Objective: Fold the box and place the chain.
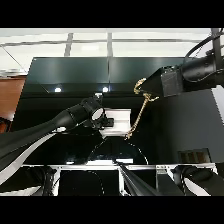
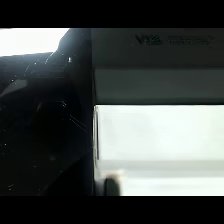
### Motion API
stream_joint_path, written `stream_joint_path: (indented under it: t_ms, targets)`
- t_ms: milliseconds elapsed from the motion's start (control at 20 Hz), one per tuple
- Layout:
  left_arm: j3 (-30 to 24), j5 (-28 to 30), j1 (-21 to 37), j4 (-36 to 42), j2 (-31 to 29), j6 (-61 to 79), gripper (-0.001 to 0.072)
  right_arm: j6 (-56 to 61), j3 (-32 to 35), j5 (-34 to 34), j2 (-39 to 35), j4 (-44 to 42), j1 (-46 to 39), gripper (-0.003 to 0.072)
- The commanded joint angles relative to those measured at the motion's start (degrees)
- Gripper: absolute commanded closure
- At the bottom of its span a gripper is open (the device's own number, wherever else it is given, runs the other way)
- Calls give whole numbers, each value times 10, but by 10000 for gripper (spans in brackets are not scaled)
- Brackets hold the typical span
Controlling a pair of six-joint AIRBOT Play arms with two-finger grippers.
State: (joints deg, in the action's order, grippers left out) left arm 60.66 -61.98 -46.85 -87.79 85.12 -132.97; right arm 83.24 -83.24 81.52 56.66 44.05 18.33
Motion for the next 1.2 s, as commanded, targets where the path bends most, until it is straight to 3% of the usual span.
stream_joint_path:
  t_ms: [0, 500, 700, 850, 1150]
  targets:
    - [0, 0, 0, 0, 0, 0, 680, -4, 17, -10, 0, -7, 3, 675]
    - [0, 0, 0, 0, 0, 0, 680, -9, 21, -3, 0, -23, -11, 676]
    - [0, 0, 0, 0, 0, 0, 680, -15, 97, -20, 0, -23, 10, 675]
    - [0, 0, 0, 0, 0, 0, 680, -23, 186, -81, 1, -39, 24, 675]
    - [0, 0, 0, 0, 0, 0, 680, -30, 355, -280, 2, -70, 46, 675]
